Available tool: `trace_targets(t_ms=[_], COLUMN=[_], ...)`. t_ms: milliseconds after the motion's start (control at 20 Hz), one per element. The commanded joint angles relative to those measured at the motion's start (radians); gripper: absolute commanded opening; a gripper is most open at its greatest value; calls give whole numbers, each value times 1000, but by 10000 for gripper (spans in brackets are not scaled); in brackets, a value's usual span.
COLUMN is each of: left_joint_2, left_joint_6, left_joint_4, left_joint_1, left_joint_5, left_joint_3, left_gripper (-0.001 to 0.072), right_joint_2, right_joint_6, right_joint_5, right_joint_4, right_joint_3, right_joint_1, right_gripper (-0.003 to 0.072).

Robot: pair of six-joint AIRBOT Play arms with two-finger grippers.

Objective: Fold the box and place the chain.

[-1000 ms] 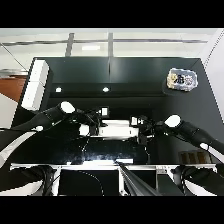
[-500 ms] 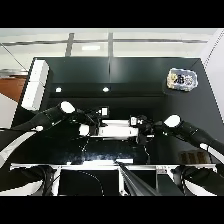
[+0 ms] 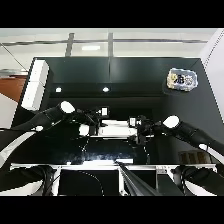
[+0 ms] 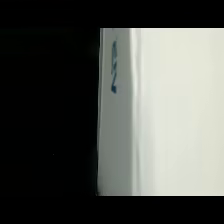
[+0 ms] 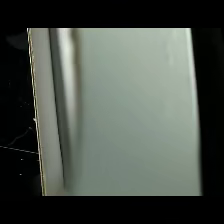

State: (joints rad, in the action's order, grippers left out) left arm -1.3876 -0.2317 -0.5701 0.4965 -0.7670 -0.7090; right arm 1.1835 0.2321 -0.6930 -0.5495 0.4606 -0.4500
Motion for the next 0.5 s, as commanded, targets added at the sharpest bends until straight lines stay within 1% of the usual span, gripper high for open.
trace_targets(t_ms=[0,50,100,150,300,350,450], left_joint_2=[20,32,49,71,145,174,243], left_joint_6=[1,3,32,64,169,221,414], left_joint_4=[-28,-29,-30,-36,-129,-165,-237], left_joint_1=[-8,-16,-28,-43,-90,-106,-140], left_joint_5=[-3,-2,-2,-3,-36,-66,-150], left_joint_3=[-1,-1,-1,-1,-1,-1,-1], left_gripper=[387,569,671,704,704,703,702], right_joint_2=[0,0,0,0,0,0,0], right_joint_6=[-1,-1,-1,-1,-1,-1,-1], right_joint_5=[2,2,2,2,2,2,2], right_joint_4=[-2,-2,-2,-2,-2,-2,-2], right_joint_3=[0,0,0,0,0,0,0], right_joint_1=[-1,-1,-1,-1,-1,-1,-1], right_gripper=[468,468,468,468,468,468,468])
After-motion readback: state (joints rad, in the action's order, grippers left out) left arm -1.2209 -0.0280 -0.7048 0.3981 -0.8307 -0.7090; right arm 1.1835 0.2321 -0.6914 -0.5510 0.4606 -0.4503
